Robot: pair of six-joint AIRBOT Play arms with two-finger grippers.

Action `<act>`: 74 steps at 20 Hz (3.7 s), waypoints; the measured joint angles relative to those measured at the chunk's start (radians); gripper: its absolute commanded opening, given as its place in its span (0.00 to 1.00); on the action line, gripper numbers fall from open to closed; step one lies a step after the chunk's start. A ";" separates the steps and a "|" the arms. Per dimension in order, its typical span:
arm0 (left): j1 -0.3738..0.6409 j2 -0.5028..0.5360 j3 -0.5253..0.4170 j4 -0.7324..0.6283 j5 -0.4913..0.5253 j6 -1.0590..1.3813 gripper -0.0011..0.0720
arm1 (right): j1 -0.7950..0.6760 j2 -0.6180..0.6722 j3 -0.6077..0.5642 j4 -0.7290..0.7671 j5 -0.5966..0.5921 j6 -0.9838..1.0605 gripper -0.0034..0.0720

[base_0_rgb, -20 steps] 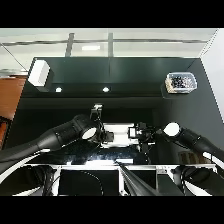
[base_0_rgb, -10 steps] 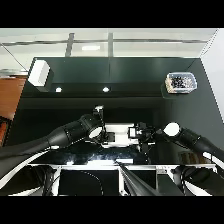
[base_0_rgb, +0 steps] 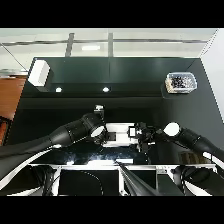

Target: Fold the box and place the chain.

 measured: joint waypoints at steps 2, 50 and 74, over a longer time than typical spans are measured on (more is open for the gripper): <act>0.000 0.000 0.004 0.000 0.002 0.002 0.08 | 0.000 0.000 0.000 0.000 0.000 0.000 0.60; 0.001 -0.033 0.055 0.104 -0.026 -0.001 0.05 | 0.072 0.052 0.064 -0.054 0.010 0.298 0.45; -0.001 -0.033 0.055 0.094 -0.014 0.003 0.05 | -0.386 0.209 0.092 -0.281 0.293 1.183 0.06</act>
